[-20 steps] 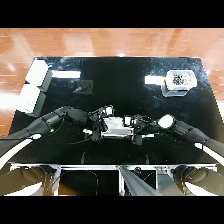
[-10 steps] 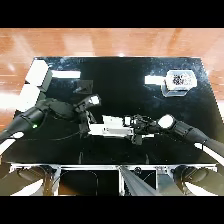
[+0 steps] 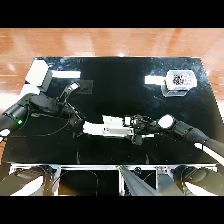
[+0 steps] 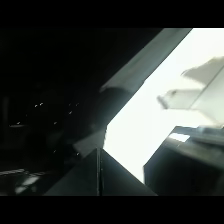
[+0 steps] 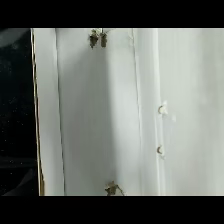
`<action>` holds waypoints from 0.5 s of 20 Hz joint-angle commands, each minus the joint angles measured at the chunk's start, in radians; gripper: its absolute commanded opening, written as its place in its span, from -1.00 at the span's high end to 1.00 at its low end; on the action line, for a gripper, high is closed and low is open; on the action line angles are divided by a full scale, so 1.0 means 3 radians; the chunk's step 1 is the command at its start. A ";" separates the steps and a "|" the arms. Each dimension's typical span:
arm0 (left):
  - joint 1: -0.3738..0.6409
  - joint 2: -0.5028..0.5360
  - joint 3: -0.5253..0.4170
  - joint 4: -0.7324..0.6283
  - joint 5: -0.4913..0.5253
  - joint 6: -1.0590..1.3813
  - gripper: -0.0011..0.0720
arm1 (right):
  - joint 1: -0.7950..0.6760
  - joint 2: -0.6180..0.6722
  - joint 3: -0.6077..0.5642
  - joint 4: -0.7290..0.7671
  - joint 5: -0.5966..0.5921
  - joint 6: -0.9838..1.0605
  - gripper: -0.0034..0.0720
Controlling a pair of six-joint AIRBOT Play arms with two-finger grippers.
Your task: Fold the box and place the chain.
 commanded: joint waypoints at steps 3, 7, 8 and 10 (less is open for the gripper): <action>0.0071 0.0003 -0.0005 0.0261 -0.0083 -0.0951 0.92 | 0.0001 0.0000 0.0000 0.0000 0.0001 0.0001 -0.55; 0.0355 -0.0181 -0.0072 0.0847 0.0038 -0.2021 0.91 | 0.0001 0.0000 0.0001 0.0000 0.0001 0.0003 -0.55; 0.0448 -0.0318 -0.0072 0.0724 0.0235 -0.2019 0.91 | 0.0001 0.0000 0.0001 0.0001 0.0001 0.0008 -0.55; 0.0520 -0.0610 -0.0072 0.0340 0.0618 -0.1834 0.91 | 0.0001 0.0000 0.0001 0.0001 0.0001 0.0011 -0.55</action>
